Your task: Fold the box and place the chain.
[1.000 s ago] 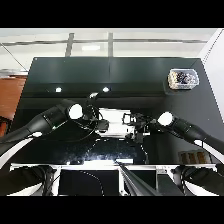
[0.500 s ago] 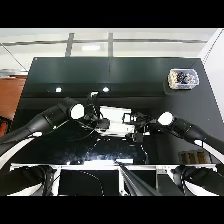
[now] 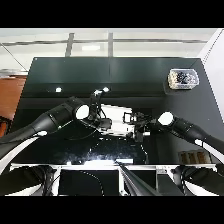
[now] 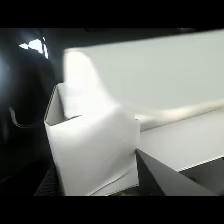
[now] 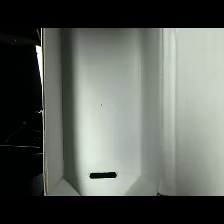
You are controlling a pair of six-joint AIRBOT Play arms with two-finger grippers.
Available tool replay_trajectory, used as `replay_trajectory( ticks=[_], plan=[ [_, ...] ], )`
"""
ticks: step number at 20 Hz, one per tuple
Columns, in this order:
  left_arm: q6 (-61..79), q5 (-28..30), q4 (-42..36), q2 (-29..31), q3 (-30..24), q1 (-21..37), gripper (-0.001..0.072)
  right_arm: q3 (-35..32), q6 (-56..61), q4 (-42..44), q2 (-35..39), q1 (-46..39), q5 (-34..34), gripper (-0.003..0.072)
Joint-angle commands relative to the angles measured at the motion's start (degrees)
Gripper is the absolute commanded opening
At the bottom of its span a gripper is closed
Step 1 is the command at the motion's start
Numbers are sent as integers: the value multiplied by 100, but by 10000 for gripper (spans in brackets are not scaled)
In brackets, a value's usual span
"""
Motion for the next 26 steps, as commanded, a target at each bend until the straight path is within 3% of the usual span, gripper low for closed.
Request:
replay_trajectory(
  ticks=[1,2,11,13,16,18,24,25,26],
  plan=[
    [-94,37,199,-103,199,-136,547,0,-2,4,-2,0,-13,468],
    [-94,35,214,-103,219,-136,587,0,-2,4,-2,0,-13,467],
    [-391,-15,428,-105,221,-136,569,0,-2,4,-2,0,-15,467],
    [-431,-17,560,-122,219,-136,502,2,-2,4,-2,0,-15,467],
    [-476,-59,579,-247,221,-136,474,0,-2,4,-2,0,-15,468],
    [-584,-144,573,-391,221,-136,402,0,-2,4,-2,0,-15,467],
    [-876,-247,730,-446,221,-136,342,0,-2,4,-2,0,-15,467],
    [-887,-354,817,-446,221,-136,265,0,-2,7,-2,0,-15,467],
    [-890,-452,839,-448,221,-136,237,0,-2,7,-2,0,-15,467]
  ],
)
